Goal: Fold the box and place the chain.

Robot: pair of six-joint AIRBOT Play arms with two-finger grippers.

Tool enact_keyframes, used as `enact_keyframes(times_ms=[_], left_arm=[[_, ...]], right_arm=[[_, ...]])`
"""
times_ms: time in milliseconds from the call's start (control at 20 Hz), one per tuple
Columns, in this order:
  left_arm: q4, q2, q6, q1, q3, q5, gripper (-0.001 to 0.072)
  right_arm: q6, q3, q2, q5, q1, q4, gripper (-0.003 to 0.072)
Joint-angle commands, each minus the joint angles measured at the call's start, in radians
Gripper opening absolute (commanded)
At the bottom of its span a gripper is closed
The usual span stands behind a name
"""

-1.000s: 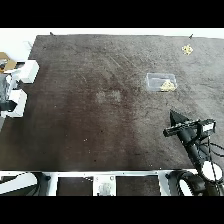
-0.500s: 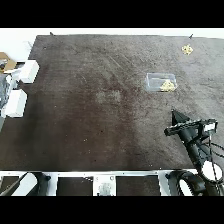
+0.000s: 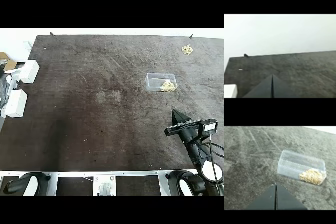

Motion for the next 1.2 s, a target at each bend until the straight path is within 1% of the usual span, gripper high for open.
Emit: enact_keyframes(times_ms=[0, 50, 150, 250, 350, 450, 550, 700, 1150], left_arm=[[-0.009, 0.103, 0.049, -0.173, -0.167, 0.196, 0.0005], [-0.008, 0.126, 0.070, -0.218, -0.223, 0.250, 0.0005], [-0.014, 0.182, 0.079, -0.322, -0.351, 0.394, 0.0004], [-0.013, 0.231, 0.050, -0.402, -0.450, 0.487, 0.0005], [-0.013, 0.278, 0.023, -0.436, -0.514, 0.499, 0.0005], [-0.013, 0.322, 0.016, -0.448, -0.564, 0.502, 0.0005], [-0.013, 0.332, 0.008, -0.449, -0.589, 0.516, 0.0006], [-0.012, 0.335, 0.009, -0.448, -0.591, 0.534, 0.0009], [-0.012, 0.335, 0.009, -0.448, -0.591, 0.521, 0.0012]], right_arm=[[0.000, 0.000, 0.000, 0.000, 0.000, 0.000, 0.0001], [0.000, 0.000, 0.000, 0.000, 0.000, 0.000, 0.0001], [0.000, 0.000, 0.000, 0.000, 0.000, 0.000, 0.0001], [0.000, 0.000, 0.000, 0.000, 0.000, 0.000, 0.0001], [0.000, 0.000, 0.000, 0.000, 0.000, 0.000, 0.0001], [0.000, 0.000, 0.000, 0.000, 0.000, 0.000, 0.0001], [0.000, 0.000, 0.000, 0.000, 0.000, 0.000, 0.0001], [0.000, 0.000, 0.000, 0.000, 0.000, 0.000, 0.0001], [0.000, 0.000, 0.000, 0.000, 0.000, 0.000, 0.0001]])
